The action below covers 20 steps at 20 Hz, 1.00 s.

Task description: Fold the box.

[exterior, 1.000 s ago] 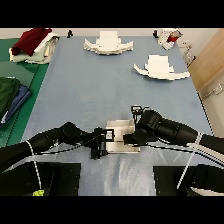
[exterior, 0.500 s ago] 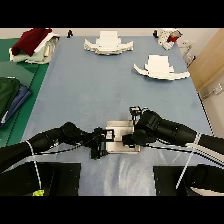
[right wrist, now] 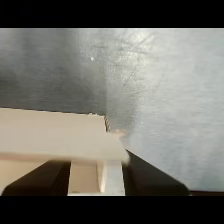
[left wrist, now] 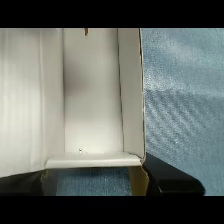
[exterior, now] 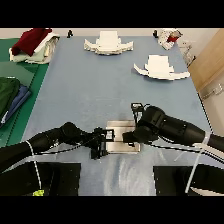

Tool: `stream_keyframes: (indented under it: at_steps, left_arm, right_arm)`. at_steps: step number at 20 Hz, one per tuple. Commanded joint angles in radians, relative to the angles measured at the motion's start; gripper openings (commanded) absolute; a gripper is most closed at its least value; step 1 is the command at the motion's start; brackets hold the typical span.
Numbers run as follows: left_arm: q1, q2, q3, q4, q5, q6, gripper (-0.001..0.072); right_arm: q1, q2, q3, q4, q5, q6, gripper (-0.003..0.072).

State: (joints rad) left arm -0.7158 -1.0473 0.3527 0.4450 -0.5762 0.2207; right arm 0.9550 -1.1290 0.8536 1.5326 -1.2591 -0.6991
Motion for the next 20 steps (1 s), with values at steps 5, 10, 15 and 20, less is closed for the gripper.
stream_keyframes:
  at_steps: [5,10,15,20]
  left_arm:
    - [0.000,0.000,0.001,0.000,0.000,0.000,0.0508]
    - [0.000,0.000,0.001,0.000,0.000,0.000,0.0508]
    - [0.000,0.000,0.001,0.000,0.000,0.000,0.0509]
    - [0.000,-0.001,0.001,0.000,0.000,0.000,0.0509]
  right_arm:
    - [-0.116,0.170,0.054,-0.231,-0.289,-0.022,0.0146]
    - [-0.441,0.093,0.009,0.032,-0.026,-0.315,0.0008]
    - [-0.723,-0.136,0.010,0.893,0.104,-0.944,0.0007]
    - [-0.729,-0.318,0.032,1.135,-0.130,-1.246,0.0006]
